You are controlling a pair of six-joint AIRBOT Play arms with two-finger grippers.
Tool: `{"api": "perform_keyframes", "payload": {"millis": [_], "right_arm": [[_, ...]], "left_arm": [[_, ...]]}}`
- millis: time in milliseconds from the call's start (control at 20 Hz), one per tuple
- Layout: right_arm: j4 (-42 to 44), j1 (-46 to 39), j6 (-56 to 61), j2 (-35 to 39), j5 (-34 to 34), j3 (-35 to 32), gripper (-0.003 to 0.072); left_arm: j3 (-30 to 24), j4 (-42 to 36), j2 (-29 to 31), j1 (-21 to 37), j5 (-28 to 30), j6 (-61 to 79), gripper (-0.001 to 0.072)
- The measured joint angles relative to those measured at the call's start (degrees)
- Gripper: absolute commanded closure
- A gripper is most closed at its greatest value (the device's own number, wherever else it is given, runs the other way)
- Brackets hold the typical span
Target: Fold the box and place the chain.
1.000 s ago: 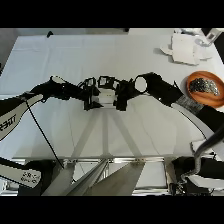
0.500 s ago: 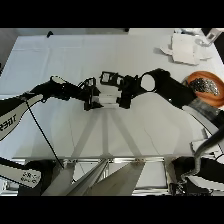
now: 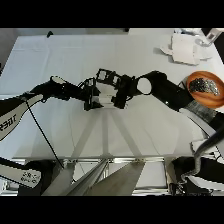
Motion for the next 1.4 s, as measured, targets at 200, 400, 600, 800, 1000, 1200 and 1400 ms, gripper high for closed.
{"api": "perform_keyframes", "payload": {"millis": [200, 400, 600, 800, 1000, 1200, 1400], "right_arm": [[-0.4, 2.3, 0.0, -2.0, -2.3, 0.0, 0.0134], [-2.4, 4.1, -0.7, -4.5, -5.7, 0.3, 0.0143], [-4.2, 4.8, -0.7, -6.5, -8.8, 0.5, 0.0179], [-5.6, 5.1, -0.6, -7.7, -10.6, 0.6, 0.0283], [-7.0, 5.2, 1.1, -8.8, -11.5, 0.6, 0.0279], [-7.7, 6.0, 1.9, -8.8, -11.1, 0.7, 0.0230], [-8.5, 6.4, 1.9, -7.4, -10.6, 0.7, 0.0230]], "left_arm": [[0.0, 0.0, 0.0, 0.0, 0.0, 0.0, 0.0554], [0.0, 0.0, 0.0, 0.0, 0.0, 0.0, 0.0554], [0.0, 0.0, 0.0, 0.0, 0.0, 0.0, 0.0554], [0.0, 0.0, 0.0, 0.0, 0.1, 0.0, 0.0554], [0.0, 0.0, 0.0, 0.0, 0.1, 0.0, 0.0554], [0.0, 0.0, 0.0, 0.0, 0.1, 0.1, 0.0554], [0.0, 0.0, 0.0, 0.0, 0.1, 0.0, 0.0554]]}}
